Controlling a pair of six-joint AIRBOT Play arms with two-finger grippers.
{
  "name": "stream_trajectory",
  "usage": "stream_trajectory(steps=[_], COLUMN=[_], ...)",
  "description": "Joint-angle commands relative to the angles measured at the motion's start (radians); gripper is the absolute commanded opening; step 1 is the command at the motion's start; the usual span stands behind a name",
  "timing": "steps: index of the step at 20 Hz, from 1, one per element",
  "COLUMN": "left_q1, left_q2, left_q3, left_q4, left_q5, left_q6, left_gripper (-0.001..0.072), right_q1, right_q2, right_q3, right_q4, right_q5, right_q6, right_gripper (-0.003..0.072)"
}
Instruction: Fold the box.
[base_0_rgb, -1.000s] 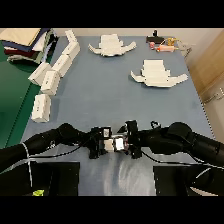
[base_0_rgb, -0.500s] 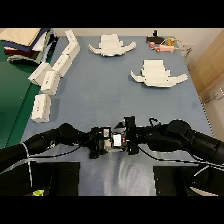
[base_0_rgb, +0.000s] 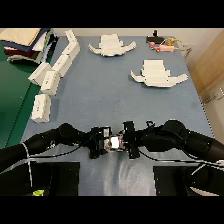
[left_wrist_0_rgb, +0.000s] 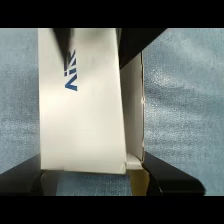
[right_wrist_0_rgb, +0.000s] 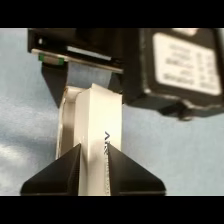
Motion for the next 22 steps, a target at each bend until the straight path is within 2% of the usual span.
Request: stream_trajectory(steps=[1,11,12,13,18,20,22], left_q1=[0.000,0.000,0.000,0.000,0.000,0.000,0.000], left_q2=[0.000,0.000,0.000,0.000,0.000,0.000,0.000], left_q3=[0.001,0.001,0.001,0.001,0.001,0.001,0.001], left_q4=[0.000,0.000,0.000,0.000,0.000,0.000,0.000], left_q5=[0.000,0.000,0.000,0.000,0.000,0.000,0.000], left_q6=[0.000,0.000,0.000,0.000,0.000,0.000,0.000], left_gripper=[0.0518,0.0518,0.0518,0.0519,0.0518,0.0518,0.0518], right_q1=[0.000,0.000,0.000,0.000,0.000,0.000,0.000], right_q2=[-0.002,-0.002,-0.002,-0.002,-0.002,-0.002,-0.002], right_q3=[0.000,0.000,0.000,0.000,0.000,0.000,0.000], right_q4=[0.038,0.112,0.121,0.134,0.147,0.146,0.146], right_q5=[-0.036,-0.037,-0.039,-0.042,-0.056,-0.056,-0.057], right_q6=[0.000,0.000,0.000,0.000,0.000,0.000,0.000], right_gripper=[0.0218,0.0234,0.0275,0.0368,0.0369,0.0330,0.0327])
